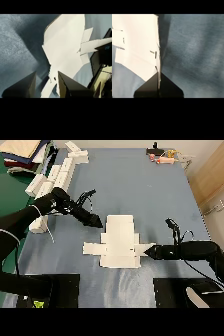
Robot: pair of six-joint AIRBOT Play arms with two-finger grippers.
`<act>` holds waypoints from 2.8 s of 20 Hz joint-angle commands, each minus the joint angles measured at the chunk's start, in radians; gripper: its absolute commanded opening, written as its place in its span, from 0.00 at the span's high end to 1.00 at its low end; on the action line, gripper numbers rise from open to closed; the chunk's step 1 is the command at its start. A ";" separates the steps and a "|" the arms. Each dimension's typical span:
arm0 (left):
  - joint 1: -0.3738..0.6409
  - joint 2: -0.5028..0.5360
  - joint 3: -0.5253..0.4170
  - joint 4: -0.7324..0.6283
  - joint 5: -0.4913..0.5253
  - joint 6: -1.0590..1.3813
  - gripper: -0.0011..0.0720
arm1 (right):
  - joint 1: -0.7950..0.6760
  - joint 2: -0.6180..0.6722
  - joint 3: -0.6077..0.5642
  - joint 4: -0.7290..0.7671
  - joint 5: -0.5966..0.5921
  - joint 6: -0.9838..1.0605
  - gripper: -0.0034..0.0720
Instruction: Fold the box.
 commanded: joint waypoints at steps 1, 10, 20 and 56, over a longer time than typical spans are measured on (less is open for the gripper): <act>0.001 -0.043 0.002 -0.027 -0.003 0.053 0.40 | 0.002 -0.032 0.000 0.016 0.003 -0.063 0.95; -0.001 -0.043 0.002 -0.058 -0.016 0.104 0.40 | 0.125 -0.145 0.002 0.063 0.146 -0.112 0.95; -0.014 -0.058 0.001 -0.062 -0.147 0.176 0.44 | 0.127 -0.147 0.002 0.066 0.155 -0.112 0.95; -0.344 0.440 -0.417 -0.174 0.399 0.869 0.97 | 0.127 -0.145 0.366 -0.603 0.121 0.261 0.45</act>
